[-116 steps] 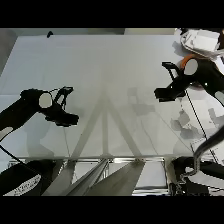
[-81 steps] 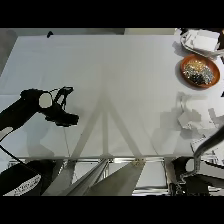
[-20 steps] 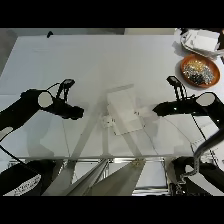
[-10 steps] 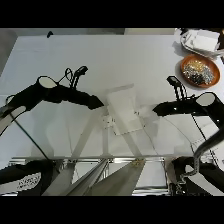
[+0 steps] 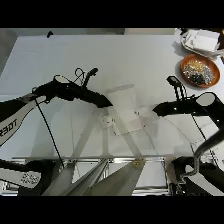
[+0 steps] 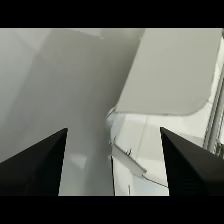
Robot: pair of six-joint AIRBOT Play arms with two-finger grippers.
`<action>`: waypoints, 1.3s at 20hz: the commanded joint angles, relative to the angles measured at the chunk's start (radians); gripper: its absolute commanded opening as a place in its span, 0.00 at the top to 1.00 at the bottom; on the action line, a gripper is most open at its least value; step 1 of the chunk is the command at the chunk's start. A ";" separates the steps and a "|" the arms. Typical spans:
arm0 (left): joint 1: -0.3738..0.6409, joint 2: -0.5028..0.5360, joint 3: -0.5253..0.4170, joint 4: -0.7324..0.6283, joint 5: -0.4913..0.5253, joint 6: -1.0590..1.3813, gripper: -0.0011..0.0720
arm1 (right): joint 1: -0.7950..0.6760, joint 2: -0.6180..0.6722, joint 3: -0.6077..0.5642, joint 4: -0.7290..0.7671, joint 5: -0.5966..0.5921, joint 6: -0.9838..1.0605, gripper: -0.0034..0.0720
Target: Fold the box and place the chain.
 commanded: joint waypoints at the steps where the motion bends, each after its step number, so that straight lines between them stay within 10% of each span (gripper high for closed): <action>1: -0.051 -0.030 0.006 -0.034 0.034 0.089 0.14 | 0.001 0.000 0.000 0.000 0.000 0.000 0.94; 12: -0.077 -0.028 0.008 0.009 0.061 0.211 0.96 | 0.001 0.000 0.000 0.000 0.024 0.000 0.94; 16: -0.078 0.002 0.008 0.011 0.059 0.320 0.98 | 0.001 0.000 0.000 0.030 0.088 0.000 0.91; 20: -0.078 0.094 0.008 0.116 0.058 0.377 0.98 | 0.000 0.005 0.016 0.083 0.206 0.001 0.56; 26: -0.142 0.329 0.007 0.395 0.050 0.282 0.99 | 0.000 0.117 0.119 0.002 0.425 0.087 0.56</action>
